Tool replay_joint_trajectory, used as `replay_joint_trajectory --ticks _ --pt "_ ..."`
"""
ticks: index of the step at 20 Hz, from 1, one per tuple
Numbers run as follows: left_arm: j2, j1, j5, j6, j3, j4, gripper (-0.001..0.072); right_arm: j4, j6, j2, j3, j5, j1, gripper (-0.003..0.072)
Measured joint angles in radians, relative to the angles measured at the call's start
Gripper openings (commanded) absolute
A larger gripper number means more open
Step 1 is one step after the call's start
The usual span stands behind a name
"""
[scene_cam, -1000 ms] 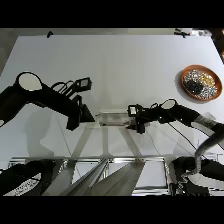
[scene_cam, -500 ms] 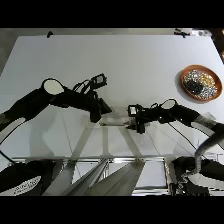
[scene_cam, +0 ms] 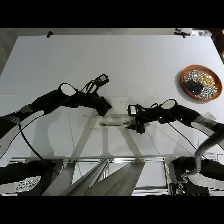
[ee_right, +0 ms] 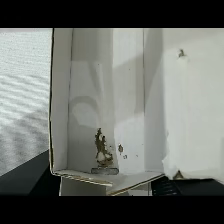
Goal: Fold the box and place the chain.
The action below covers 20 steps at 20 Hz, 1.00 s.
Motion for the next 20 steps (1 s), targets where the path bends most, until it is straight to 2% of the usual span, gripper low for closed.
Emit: replay_joint_trajectory --ticks 4,6,8,9,12,14,15,17,20 --pt "-0.011 0.0 0.002 -0.006 0.0 0.002 0.0017 0.0 -0.001 0.0 0.0 0.0 0.0 0.0383" --pt "-0.004 0.0 -0.002 -0.006 0.0 0.008 0.0114 0.0 -0.002 0.0 0.0 0.0 0.0 0.0383" --pt "0.019 0.002 -0.032 -0.002 -0.001 0.027 0.0272 0.0 -0.003 0.0 0.0 -0.001 0.0 0.0383" --pt "0.039 0.002 -0.05 0.0 -0.001 0.047 0.029 -0.001 -0.003 0.0 0.0 -0.001 0.0 0.0383" --pt "0.126 0.002 -0.122 0.005 -0.001 0.182 0.0306 -0.001 -0.003 0.0 0.0 -0.001 0.0 0.0383" --pt "0.203 0.002 -0.175 0.006 -0.001 0.311 0.0466 -0.001 -0.003 0.0 0.0 -0.001 0.0 0.0383" --pt "0.242 0.002 -0.196 0.008 -0.001 0.373 0.0491 -0.001 -0.003 0.0 0.0 -0.001 0.0 0.0383" --pt "0.315 0.002 -0.23 0.009 -0.001 0.492 0.0491 -0.001 -0.003 0.0 0.0 0.0 0.0 0.0383" --pt "0.369 0.003 -0.258 0.029 -0.001 0.608 0.0491 -0.001 -0.002 0.0 0.0 0.0 0.0 0.0383"
